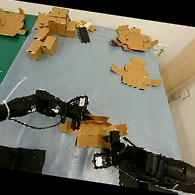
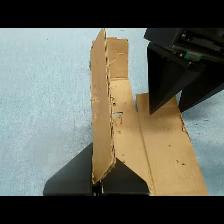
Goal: Fold the box.
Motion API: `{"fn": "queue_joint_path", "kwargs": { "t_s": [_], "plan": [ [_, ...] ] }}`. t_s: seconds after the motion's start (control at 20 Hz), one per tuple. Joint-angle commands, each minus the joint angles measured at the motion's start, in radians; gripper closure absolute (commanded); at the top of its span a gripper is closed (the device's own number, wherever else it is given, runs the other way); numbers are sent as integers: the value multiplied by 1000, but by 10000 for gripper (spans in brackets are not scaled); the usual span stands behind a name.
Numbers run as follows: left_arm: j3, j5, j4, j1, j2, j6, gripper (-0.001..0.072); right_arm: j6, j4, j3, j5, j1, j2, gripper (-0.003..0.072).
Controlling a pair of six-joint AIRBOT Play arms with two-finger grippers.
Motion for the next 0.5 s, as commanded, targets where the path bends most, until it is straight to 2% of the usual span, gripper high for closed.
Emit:
{"fn": "queue_joint_path", "kwargs": {
  "t_s": [0.0,0.45],
  "plan": [
    [0,0,0,0,0,0,698,0,-16,0,-2,1,-5,213],
    [0,1,0,0,0,0,698,166,-45,33,-36,-7,77,213]
  ]
}}
